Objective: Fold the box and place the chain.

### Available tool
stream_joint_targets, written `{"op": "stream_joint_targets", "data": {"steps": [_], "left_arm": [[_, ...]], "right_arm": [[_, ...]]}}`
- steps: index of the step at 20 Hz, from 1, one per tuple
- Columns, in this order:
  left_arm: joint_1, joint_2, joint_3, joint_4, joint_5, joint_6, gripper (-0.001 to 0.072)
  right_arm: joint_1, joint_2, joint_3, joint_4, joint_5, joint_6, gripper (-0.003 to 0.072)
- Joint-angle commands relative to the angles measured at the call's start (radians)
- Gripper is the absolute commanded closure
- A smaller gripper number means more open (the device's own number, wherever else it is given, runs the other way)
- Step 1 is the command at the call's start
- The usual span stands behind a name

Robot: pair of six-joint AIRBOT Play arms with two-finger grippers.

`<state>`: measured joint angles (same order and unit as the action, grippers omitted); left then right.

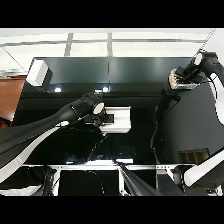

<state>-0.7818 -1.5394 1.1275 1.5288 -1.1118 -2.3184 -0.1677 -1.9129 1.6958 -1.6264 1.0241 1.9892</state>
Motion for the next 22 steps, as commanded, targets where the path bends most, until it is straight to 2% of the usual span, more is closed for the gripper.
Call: {"op": "stream_joint_targets", "data": {"steps": [1,2,6,8,11,14,17,22], "left_arm": [[0.000,0.000,0.000,0.000,0.000,0.000,0.0679],[0.000,0.000,0.000,0.000,0.000,0.000,0.0679],[0.000,0.000,0.000,0.000,0.000,0.000,0.0679],[0.000,0.000,0.000,0.000,0.000,0.000,0.0679],[0.000,0.000,0.000,0.000,0.001,0.000,0.0679],[0.000,0.000,0.000,-0.001,0.000,0.000,0.0679],[0.000,0.000,0.000,-0.001,0.001,0.000,0.0679],[0.000,0.000,0.000,-0.001,0.004,0.000,0.0679]], "right_arm": [[-0.007,-0.006,0.008,0.007,0.009,0.000,0.0649],[-0.013,-0.003,0.021,0.026,0.012,0.000,0.0670],[-0.019,0.083,0.092,0.066,-0.011,-0.076,0.0672],[-0.019,0.175,0.098,0.076,-0.013,-0.127,0.0671],[-0.015,0.332,0.098,0.226,0.050,-0.277,0.0672],[-0.007,0.486,0.098,0.247,0.068,-0.313,0.0674],[-0.007,0.605,0.098,0.291,0.133,-0.367,0.0675],[-0.007,0.780,0.098,0.423,0.204,-0.416,0.0676]]}}
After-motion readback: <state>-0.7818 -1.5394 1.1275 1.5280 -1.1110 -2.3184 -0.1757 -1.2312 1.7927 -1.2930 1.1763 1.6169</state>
